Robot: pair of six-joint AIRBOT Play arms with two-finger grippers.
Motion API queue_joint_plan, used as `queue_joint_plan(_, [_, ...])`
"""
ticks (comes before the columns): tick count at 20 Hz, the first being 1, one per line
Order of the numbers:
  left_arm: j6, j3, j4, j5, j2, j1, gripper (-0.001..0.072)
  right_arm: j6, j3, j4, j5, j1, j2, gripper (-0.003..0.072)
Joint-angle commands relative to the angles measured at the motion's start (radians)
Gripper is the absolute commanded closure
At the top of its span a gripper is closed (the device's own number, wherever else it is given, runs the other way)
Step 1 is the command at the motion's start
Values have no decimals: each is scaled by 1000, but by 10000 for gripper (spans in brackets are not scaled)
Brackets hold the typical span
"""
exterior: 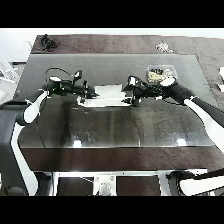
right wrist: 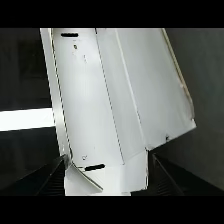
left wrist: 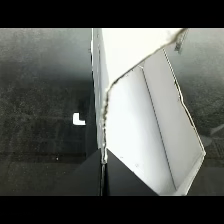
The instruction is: Fold the box and place the chain.
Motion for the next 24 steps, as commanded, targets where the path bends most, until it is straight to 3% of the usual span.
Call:
queue_joint_plan(1, [0, 1, 0, 0, 1, 1, 689, -15, 37, 0, 58, -15, -38, 58])
queue_joint_plan(24, [0, 1, 0, 0, 1, 1, 689, -53, 295, 44, 344, -17, -317, 58])
